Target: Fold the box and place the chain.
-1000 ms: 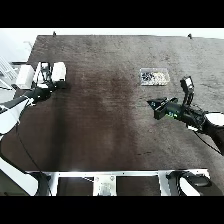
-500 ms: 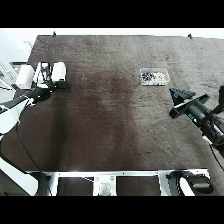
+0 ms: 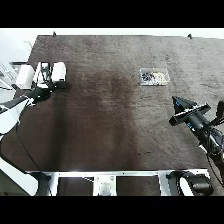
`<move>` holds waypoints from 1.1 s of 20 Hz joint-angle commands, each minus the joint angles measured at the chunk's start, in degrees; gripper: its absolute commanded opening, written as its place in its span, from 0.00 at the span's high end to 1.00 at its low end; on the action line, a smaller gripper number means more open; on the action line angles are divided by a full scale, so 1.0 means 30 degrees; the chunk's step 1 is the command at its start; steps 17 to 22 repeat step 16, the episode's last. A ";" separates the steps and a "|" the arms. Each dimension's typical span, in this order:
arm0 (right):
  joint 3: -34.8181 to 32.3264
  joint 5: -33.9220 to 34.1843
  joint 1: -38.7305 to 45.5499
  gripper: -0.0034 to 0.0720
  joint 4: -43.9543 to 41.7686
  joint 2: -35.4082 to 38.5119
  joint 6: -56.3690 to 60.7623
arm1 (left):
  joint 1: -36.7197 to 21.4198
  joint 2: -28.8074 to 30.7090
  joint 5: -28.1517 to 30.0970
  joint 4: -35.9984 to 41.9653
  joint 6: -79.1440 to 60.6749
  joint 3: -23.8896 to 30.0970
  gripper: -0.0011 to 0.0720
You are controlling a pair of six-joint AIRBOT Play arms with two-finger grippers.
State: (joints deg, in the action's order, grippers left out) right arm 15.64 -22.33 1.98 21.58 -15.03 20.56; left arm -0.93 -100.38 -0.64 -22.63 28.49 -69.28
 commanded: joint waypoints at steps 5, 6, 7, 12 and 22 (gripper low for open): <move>-0.0262 0.0087 -0.0022 0.95 0.0007 0.0109 0.0007 | -0.1056 2.6534 -0.9639 -0.1435 -0.0153 1.7864 0.95; -0.0262 0.0087 -0.0022 0.95 0.0007 0.0109 0.0007 | -0.1056 2.6534 -0.9653 -0.1435 -0.0146 1.7864 0.95; -0.0262 0.0087 -0.0022 0.95 0.0007 0.0109 0.0007 | -0.1056 2.6534 -0.9639 -0.1435 -0.0153 1.7864 0.95; -0.0262 0.0087 -0.0022 0.95 0.0007 0.0109 0.0007 | -0.1056 2.6534 -0.9617 -0.1435 -0.0153 1.7864 0.95; -0.0262 0.0087 -0.0022 0.95 0.0007 0.0109 0.0007 | -0.1056 2.6534 -0.9617 -0.1435 -0.0153 1.7864 0.95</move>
